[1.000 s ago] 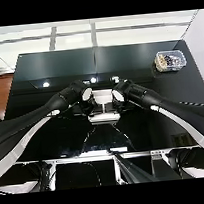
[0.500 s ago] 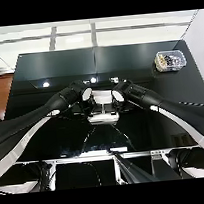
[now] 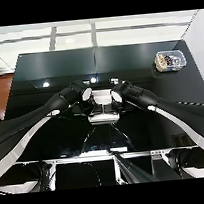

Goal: Fold the box and place the chain.

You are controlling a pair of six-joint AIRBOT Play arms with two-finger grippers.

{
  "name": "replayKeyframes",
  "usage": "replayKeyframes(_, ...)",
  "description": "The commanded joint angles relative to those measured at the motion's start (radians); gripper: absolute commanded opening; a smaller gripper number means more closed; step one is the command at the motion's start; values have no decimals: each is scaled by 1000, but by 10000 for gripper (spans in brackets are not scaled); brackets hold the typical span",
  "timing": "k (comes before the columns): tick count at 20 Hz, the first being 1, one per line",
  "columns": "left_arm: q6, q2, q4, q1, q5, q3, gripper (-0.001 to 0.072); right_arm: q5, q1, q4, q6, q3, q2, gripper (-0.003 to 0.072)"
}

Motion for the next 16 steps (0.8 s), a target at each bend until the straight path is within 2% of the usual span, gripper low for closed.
replayKeyframes(1, 3, 0, 3, 1, 2, 0, 27, 2, -1, -5, -2, 0, 11, 101)
replayKeyframes(2, 3, 0, 3, 1, 2, 0, 27, -2, -4, -4, -2, 0, 20, 354)
replayKeyframes(3, 3, 0, 3, 1, 2, 0, 27, -1, -11, -4, -3, 2, 35, 533)
replayKeyframes(4, 3, 0, 3, 1, 2, 0, 27, 9, -23, -4, -32, 8, 56, 558)
replayKeyframes(7, 3, 0, 3, 1, 2, 0, 27, 95, -48, -5, -153, 49, 150, 558)
replayKeyframes(9, 3, 0, 3, 1, 2, 0, 27, 167, -66, -60, -227, 73, 240, 558)
replayKeyframes(11, 3, 0, 3, 2, 2, 0, 27, 182, -97, -212, -242, 74, 338, 558)
replayKeyframes(14, 3, 0, 3, 2, 2, 0, 27, 169, -186, -600, -243, 74, 398, 558)
replayKeyframes(16, 3, 0, 3, 2, 2, 0, 27, 29, -309, -659, -243, 53, 391, 559)
